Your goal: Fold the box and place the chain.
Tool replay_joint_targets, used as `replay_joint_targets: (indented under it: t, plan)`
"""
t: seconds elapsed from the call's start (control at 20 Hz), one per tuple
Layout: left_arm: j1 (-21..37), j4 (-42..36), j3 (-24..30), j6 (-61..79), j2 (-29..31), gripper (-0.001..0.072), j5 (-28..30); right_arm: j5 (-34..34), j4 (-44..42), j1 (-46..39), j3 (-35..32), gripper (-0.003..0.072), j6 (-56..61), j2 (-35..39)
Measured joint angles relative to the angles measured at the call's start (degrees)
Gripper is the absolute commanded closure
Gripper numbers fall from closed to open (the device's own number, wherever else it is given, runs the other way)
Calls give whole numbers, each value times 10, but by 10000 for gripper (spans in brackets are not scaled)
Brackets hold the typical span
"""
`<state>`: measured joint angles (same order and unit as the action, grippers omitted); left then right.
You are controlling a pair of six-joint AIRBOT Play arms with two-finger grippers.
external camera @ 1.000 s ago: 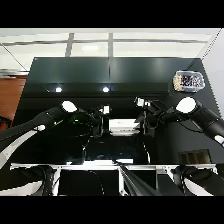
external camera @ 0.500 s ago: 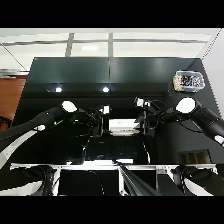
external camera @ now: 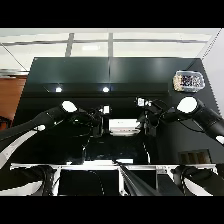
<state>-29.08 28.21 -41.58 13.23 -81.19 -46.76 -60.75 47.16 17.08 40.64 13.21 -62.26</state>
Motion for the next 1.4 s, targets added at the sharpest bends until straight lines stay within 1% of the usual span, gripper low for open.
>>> replay_joint_targets:
  t: [0.25,0.45,0.85,1.4]
  plan:
    - [0,0,0,0,0,210,0,-3,-4,0,0,368,10,1]
    - [0,0,0,0,0,210,0,-9,-24,0,0,367,12,2]
    - [0,0,0,0,0,210,0,-4,-35,0,0,369,14,2]
    - [0,0,0,-1,0,209,0,28,-1,12,0,368,13,-12]
